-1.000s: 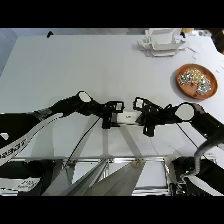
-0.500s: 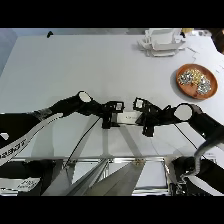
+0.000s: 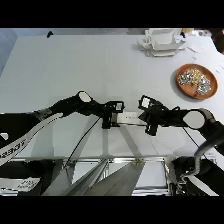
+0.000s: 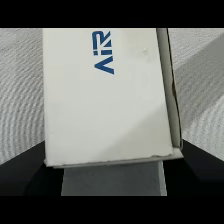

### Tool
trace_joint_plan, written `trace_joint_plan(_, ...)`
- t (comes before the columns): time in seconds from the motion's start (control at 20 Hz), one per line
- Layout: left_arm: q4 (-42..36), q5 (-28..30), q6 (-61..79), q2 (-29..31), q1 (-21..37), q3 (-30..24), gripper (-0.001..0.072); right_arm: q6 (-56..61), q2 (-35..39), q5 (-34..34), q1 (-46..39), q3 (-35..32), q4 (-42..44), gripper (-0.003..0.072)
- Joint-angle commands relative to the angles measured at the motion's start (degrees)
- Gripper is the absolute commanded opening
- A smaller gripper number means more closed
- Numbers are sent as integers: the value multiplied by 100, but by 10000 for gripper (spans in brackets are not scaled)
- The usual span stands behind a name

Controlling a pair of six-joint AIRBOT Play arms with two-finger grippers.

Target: Fold the box and place the chain.

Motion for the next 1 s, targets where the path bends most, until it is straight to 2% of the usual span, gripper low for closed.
trace_joint_plan(0.0,4,0,11,2,0,0,30,1093,708,-249,0,20,-610,23)
trace_joint_plan(0.05,4,2,11,2,0,0,30,1777,833,-179,0,20,-1187,23)
trace_joint_plan(0.15,4,2,11,2,0,0,30,3495,890,387,0,17,-2675,23)
trace_joint_plan(0.25,4,0,11,2,0,0,30,5213,785,1423,-2,17,-4092,23)
trace_joint_plan(0.3,4,0,11,2,0,0,30,5768,691,1915,-39,17,-4476,23)
trace_joint_plan(0.4,4,2,11,2,0,0,30,6116,442,2809,-407,17,-4411,23)
trace_joint_plan(0.55,4,2,11,2,0,0,30,5663,68,3716,-1182,15,-3480,22)
trace_joint_plan(0.75,4,2,11,2,0,0,30,4813,11,3735,-1976,17,-2291,22)
trace_joint_plan(0.95,4,2,11,2,0,0,30,4701,11,3735,-2041,17,-2441,24)
